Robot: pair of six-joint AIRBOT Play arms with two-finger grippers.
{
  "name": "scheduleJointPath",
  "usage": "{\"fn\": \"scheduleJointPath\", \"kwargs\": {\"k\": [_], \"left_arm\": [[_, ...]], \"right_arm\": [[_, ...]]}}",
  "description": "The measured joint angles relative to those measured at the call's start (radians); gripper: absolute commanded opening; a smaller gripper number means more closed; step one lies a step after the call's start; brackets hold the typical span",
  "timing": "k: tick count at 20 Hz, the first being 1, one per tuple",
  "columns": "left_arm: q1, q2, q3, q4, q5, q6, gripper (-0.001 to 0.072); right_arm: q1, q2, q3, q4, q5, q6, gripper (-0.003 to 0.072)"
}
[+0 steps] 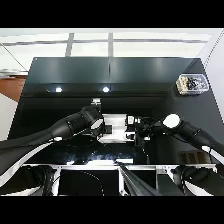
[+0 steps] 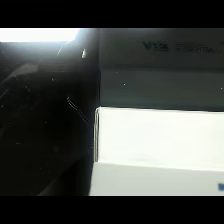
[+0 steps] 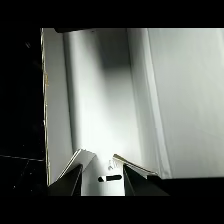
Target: Fold the box and place the chain.
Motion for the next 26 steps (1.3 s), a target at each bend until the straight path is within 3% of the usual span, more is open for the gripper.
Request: {"fn": "scheduleJointPath", "kwargs": {"k": [5, 6, 7, 9, 10, 11, 13, 14, 15, 16, 18, 19, 21, 22, 26], "left_arm": [[0.000, 0.000, 0.000, -0.003, 0.002, -0.002, 0.0028], [0.000, 0.000, 0.000, -0.004, 0.003, -0.003, 0.0027], [0.000, 0.000, 0.000, -0.006, 0.003, -0.003, 0.0027], [0.000, 0.000, 0.000, -0.011, 0.005, -0.003, 0.0027], [0.000, 0.000, 0.000, -0.012, 0.007, -0.003, 0.0027], [0.000, 0.000, 0.000, -0.014, 0.008, -0.003, 0.0028], [0.000, 0.000, 0.000, -0.017, 0.011, -0.004, 0.0027], [0.000, 0.000, 0.000, -0.018, 0.011, -0.004, 0.0028], [0.000, 0.000, 0.000, -0.019, 0.013, -0.004, 0.0028], [0.000, 0.000, 0.000, -0.019, 0.013, -0.004, 0.0027], [0.000, 0.000, 0.000, -0.020, 0.013, -0.004, 0.0028], [0.000, 0.000, 0.000, -0.021, 0.014, -0.004, 0.0028], [0.000, 0.000, 0.000, -0.022, 0.015, -0.004, 0.0028], [0.000, 0.000, 0.000, -0.023, 0.016, -0.004, 0.0027], [0.000, 0.000, 0.000, -0.023, 0.019, -0.006, 0.0027]], "right_arm": [[0.031, -0.006, 0.000, 0.008, -0.054, 0.001, 0.0298], [0.034, -0.006, 0.000, 0.009, -0.060, 0.001, 0.0316], [0.035, -0.006, 0.000, 0.009, -0.063, 0.001, 0.0388], [0.037, -0.006, 0.000, 0.012, -0.068, 0.001, 0.0406], [0.038, -0.006, 0.000, 0.012, -0.071, 0.001, 0.0396], [0.038, -0.006, 0.000, 0.011, -0.072, 0.001, 0.0235], [0.039, -0.007, 0.000, 0.011, -0.079, 0.003, 0.0266], [0.039, -0.007, 0.000, 0.012, -0.079, 0.003, 0.0337], [0.039, -0.007, 0.000, 0.012, -0.079, 0.003, 0.0335], [0.039, -0.007, 0.000, 0.012, -0.079, 0.003, 0.0211], [0.039, -0.007, 0.000, 0.011, -0.083, 0.003, 0.0176], [0.039, -0.007, 0.000, 0.011, -0.083, 0.001, 0.0114], [0.037, -0.007, 0.000, 0.010, -0.091, 0.001, 0.0105], [0.033, -0.006, 0.000, 0.007, -0.092, 0.007, 0.0046], [-0.022, 0.022, 0.000, 0.001, -0.070, 0.092, 0.0046]]}}
